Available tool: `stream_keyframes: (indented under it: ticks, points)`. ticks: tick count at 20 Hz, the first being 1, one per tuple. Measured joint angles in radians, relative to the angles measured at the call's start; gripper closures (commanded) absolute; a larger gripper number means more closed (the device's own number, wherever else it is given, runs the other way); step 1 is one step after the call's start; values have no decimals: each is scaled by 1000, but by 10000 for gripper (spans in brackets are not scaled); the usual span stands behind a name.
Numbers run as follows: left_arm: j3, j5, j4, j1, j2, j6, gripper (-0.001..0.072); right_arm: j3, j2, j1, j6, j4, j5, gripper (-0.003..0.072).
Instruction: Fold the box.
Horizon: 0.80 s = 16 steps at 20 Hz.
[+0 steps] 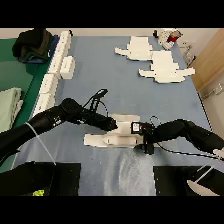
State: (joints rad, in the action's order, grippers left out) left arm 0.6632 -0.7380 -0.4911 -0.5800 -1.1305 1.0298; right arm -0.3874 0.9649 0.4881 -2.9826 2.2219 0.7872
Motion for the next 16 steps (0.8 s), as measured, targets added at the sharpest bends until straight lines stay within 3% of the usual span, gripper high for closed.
stream_keyframes:
  ticks: [11, 16]
  points:
    - [5, 10, -1, 34, -125, 49, 699, 0, 0, -1, -2, 0, -1, 177]
    - [54, -77, -52, 70, -27, -35, 701, 0, 0, -1, -4, -1, -2, 178]
